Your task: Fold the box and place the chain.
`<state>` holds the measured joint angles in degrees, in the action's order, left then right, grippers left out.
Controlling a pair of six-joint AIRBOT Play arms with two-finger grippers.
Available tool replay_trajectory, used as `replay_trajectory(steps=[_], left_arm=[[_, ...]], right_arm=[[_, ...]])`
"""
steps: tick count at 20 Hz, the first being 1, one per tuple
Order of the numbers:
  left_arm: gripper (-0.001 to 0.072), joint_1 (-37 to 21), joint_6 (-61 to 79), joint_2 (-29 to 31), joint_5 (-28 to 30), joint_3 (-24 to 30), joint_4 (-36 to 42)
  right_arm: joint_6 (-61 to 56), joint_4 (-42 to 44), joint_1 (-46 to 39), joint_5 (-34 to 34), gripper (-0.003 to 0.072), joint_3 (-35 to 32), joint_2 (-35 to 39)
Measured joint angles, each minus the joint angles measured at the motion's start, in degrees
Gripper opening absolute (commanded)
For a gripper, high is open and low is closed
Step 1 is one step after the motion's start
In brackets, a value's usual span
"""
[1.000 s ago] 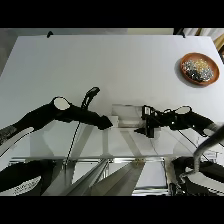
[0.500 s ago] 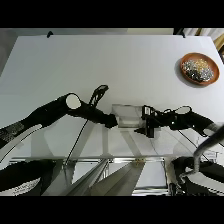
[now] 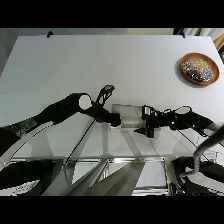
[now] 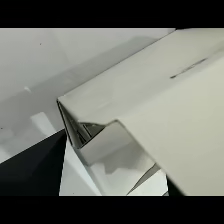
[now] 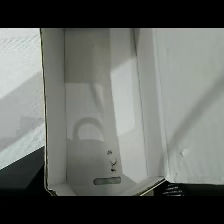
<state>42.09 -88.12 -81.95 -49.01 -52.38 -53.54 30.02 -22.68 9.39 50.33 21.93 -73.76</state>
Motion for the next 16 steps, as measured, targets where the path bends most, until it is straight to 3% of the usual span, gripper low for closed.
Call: replay_trajectory(steps=[6,8,12,16], left_arm=[[0.0616,0.6,-6.8,-0.4,0.1,-1.6,-4.9],[0.0556,1.0,-8.9,-0.5,0.2,-1.8,-6.1],[0.0554,2.2,-13.6,-0.8,-0.2,-2.4,-9.3],[0.0554,4.5,-18.2,-3.5,-3.5,-6.4,-13.8]], right_arm=[[-0.1,0.0,0.0,0.0,0.0323,0.0,0.0],[0.0,0.0,0.0,0.0,0.0323,0.0,0.0],[0.0,0.0,0.0,0.0,0.0323,0.0,0.0],[0.0,0.0,0.0,0.0,0.0323,0.0,0.0]])
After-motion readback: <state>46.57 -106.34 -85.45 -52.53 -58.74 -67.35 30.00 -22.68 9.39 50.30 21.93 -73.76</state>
